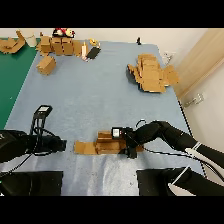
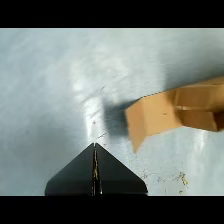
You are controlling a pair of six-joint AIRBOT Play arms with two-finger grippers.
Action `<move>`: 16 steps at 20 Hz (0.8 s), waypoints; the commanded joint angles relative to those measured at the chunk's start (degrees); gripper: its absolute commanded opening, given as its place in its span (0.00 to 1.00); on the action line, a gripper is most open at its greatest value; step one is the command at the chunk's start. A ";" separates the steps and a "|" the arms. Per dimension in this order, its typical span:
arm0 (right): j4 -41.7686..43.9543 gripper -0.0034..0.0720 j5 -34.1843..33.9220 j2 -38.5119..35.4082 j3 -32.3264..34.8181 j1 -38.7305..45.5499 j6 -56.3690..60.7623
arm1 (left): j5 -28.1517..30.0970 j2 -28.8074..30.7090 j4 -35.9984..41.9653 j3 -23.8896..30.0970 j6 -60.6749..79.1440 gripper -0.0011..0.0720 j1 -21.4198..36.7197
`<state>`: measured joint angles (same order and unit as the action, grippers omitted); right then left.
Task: Fold the box.
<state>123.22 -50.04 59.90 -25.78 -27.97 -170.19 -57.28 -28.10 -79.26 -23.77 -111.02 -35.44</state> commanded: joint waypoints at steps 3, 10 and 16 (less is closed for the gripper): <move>0.00 0.71 0.02 0.02 0.02 0.00 0.00 | 0.20 -3.28 9.77 3.87 7.45 0.03 7.43; 0.00 0.71 0.02 0.02 0.02 0.00 0.00 | 2.91 -19.65 34.56 4.33 36.46 0.03 14.10; 0.00 0.71 0.02 0.02 0.02 0.00 0.00 | 5.77 -23.63 46.10 4.33 45.31 0.03 13.99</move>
